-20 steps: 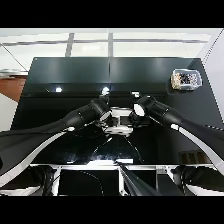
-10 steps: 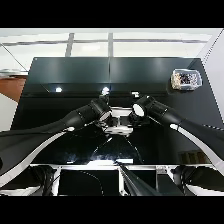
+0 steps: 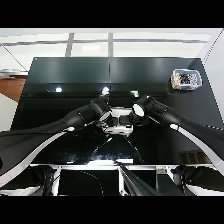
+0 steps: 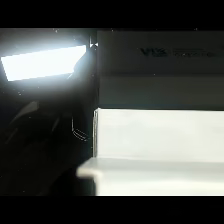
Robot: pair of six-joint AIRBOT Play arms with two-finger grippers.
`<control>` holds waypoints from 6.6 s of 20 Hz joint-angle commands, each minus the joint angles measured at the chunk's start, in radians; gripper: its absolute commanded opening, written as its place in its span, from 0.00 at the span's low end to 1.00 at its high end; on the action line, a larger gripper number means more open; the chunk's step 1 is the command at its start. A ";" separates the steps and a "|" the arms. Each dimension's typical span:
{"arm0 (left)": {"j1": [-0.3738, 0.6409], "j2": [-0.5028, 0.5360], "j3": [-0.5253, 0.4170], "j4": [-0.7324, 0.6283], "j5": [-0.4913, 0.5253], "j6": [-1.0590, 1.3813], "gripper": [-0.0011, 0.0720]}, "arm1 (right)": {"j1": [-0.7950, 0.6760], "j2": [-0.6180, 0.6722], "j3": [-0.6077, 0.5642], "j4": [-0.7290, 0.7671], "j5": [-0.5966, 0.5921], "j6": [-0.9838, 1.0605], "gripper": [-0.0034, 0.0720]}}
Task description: Fold the box and place the chain.
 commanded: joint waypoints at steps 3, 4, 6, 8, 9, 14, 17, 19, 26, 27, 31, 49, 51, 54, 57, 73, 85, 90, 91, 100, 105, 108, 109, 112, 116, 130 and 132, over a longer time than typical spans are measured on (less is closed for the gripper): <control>0.000 -0.001 0.001 0.000 -0.001 -0.001 0.05 | -0.001 0.037 0.001 -0.027 0.014 -0.023 0.40; 0.000 -0.001 0.001 0.000 -0.001 -0.001 0.05 | -0.001 0.051 0.001 -0.025 0.021 -0.039 0.40; 0.000 -0.001 0.001 0.001 -0.001 -0.001 0.05 | -0.001 0.087 0.001 -0.018 0.044 -0.071 0.40; 0.000 -0.001 0.001 0.000 0.000 -0.001 0.05 | -0.001 0.135 0.001 -0.019 0.055 -0.077 0.40; 0.000 -0.001 0.001 0.000 0.000 -0.001 0.05 | -0.001 0.164 0.001 -0.019 0.064 -0.084 0.40; 0.002 -0.001 0.001 0.003 0.000 0.000 0.05 | -0.001 0.356 0.001 -0.094 0.152 -0.252 0.40; 0.010 -0.001 0.001 0.001 0.000 0.000 0.05 | -0.026 0.487 0.001 -0.351 0.245 -0.265 0.40; 0.013 -0.001 0.001 0.001 0.000 -0.001 0.05 | -0.105 0.534 0.000 -0.484 0.279 -0.284 0.40; 0.013 -0.001 0.001 0.000 0.000 -0.001 0.05 | -0.613 0.497 -0.104 -0.390 -0.131 -0.318 0.96; 0.013 -0.001 0.001 0.000 0.000 0.000 0.05 | -0.679 0.453 -0.100 -0.300 -0.200 -0.352 0.97; 0.013 -0.001 0.001 -0.004 -0.009 0.000 0.05 | -0.806 0.198 0.087 -0.069 -0.289 -0.396 0.96; 0.013 -0.001 0.001 -0.007 -0.011 -0.001 0.05 | -0.912 -0.372 0.668 0.117 -0.012 0.087 0.79; 0.013 -0.001 0.001 -0.007 -0.011 -0.001 0.05 | -0.913 -0.375 0.668 0.114 -0.023 0.087 0.79; 0.013 -0.001 0.001 -0.007 -0.011 -0.001 0.05 | -0.915 -0.389 0.668 0.115 -0.027 0.087 0.79; 0.013 -0.001 0.001 -0.007 -0.011 -0.001 0.05 | -0.914 -0.414 0.668 0.150 -0.044 0.087 0.79; 0.013 -0.001 0.001 -0.007 -0.011 -0.001 0.05 | -0.939 -0.349 0.701 0.164 0.036 -0.331 0.09; 0.013 -0.001 0.001 -0.007 -0.011 -0.001 0.05 | -0.988 0.165 0.702 0.304 0.044 -0.717 0.09; 0.013 -0.001 0.001 -0.008 -0.012 -0.001 0.05 | -0.988 0.295 0.806 0.418 0.103 -0.789 0.09; 0.013 -0.001 0.001 -0.007 -0.011 -0.001 0.05 | -0.987 0.314 0.829 0.435 0.134 -0.799 0.09; 0.013 -0.001 0.001 -0.007 -0.008 -0.001 0.05 | -0.792 0.468 0.779 0.466 0.489 -0.888 0.09; 0.013 -0.001 0.001 -0.007 -0.008 -0.001 0.05 | -0.606 0.471 0.647 0.465 0.613 -0.920 0.09; 0.013 -0.001 0.001 -0.007 -0.008 -0.001 0.05 | -0.507 0.471 0.576 0.466 0.609 -0.920 0.09; 0.013 -0.001 0.001 -0.007 -0.008 -0.001 0.05 | -0.481 0.471 0.560 0.476 0.607 -0.920 0.09; 0.013 -0.001 0.001 -0.003 -0.007 -0.001 0.05 | -0.440 0.471 0.523 0.582 0.560 -0.950 0.09; 0.013 -0.001 0.001 -0.003 -0.008 -0.001 0.05 | -0.407 0.470 0.492 0.737 0.463 -0.986 0.09; 0.013 -0.001 0.001 -0.003 -0.009 -0.001 0.05 | -0.352 0.463 0.161 0.689 0.323 -0.987 0.09; 0.013 -0.001 0.001 -0.004 -0.010 -0.001 0.05 | -0.305 0.461 0.106 0.689 0.254 -0.987 0.09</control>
